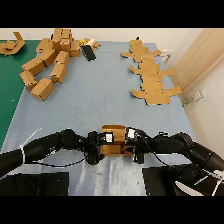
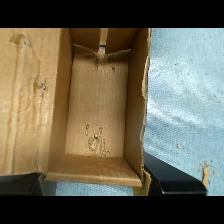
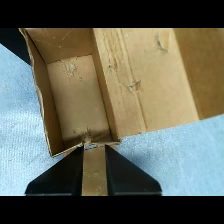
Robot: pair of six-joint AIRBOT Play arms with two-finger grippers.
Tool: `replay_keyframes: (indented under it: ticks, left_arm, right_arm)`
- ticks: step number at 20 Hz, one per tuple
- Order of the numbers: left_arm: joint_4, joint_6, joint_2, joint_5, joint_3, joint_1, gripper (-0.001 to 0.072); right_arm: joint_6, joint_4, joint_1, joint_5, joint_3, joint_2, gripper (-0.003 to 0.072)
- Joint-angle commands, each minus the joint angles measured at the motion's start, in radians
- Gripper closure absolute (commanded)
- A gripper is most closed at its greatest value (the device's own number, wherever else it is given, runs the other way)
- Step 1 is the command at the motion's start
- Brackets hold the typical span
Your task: Fold the box.
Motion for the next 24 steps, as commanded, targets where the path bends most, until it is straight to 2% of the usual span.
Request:
replay_keyframes:
  ticks: [1, 16, 24]
  left_arm:
    - [0.000, 0.000, 0.000, 0.000, 0.001, 0.000, 0.0100]
    - [0.005, 0.000, 0.000, 0.000, 0.001, 0.001, 0.0100]
    - [0.005, 0.000, 0.000, 0.000, 0.001, 0.001, 0.0100]
  right_arm:
    - [-0.011, 0.001, 0.000, 0.002, 0.001, -0.002, 0.0488]
    - [-0.011, -0.031, 0.000, 0.009, 0.001, -0.003, 0.0485]
    - [-0.025, -0.124, 0.000, -0.030, 0.001, 0.000, 0.0485]
